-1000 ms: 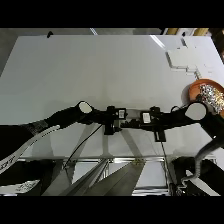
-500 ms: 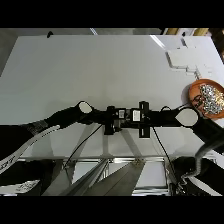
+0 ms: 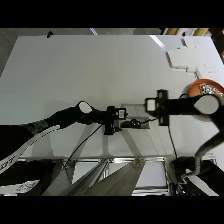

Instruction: Fold the box and place the chain.

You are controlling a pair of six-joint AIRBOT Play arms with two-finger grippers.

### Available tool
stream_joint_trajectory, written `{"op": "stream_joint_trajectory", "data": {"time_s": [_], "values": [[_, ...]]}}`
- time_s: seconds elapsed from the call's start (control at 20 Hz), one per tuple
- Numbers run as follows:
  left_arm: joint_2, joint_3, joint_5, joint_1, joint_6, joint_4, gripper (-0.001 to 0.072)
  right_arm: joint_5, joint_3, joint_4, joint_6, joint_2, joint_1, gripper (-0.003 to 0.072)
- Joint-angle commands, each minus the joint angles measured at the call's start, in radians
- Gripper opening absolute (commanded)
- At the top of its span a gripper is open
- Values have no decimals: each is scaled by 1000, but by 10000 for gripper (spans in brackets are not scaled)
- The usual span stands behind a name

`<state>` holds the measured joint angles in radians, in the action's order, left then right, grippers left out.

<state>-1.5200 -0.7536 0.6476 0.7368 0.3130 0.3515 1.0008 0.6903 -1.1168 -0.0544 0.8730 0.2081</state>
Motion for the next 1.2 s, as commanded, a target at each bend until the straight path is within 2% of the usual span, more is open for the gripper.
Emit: {"op": "stream_joint_trajectory", "data": {"time_s": [0.0, 0.1, 0.3, 0.45, 0.65, 1.15], "values": [[1, 0, 0, 0, 0, 1, 218, 32, 21, -92, 12, 25, -197, 251], [1, 0, 0, 0, 0, 1, 218, -11, 21, -150, 19, 74, -219, 251], [0, 0, 0, 0, 0, 0, 218, -16, 21, -223, 19, 185, -217, 250], [0, 0, 0, 0, 0, 0, 218, -14, 20, -226, 72, 251, -217, 178], [0, 0, 0, 0, 0, 0, 218, 0, 20, -271, 90, 325, -217, 178], [0, 0, 0, 0, 0, 0, 218, 11, 18, -270, 120, 398, -217, 178]]}}
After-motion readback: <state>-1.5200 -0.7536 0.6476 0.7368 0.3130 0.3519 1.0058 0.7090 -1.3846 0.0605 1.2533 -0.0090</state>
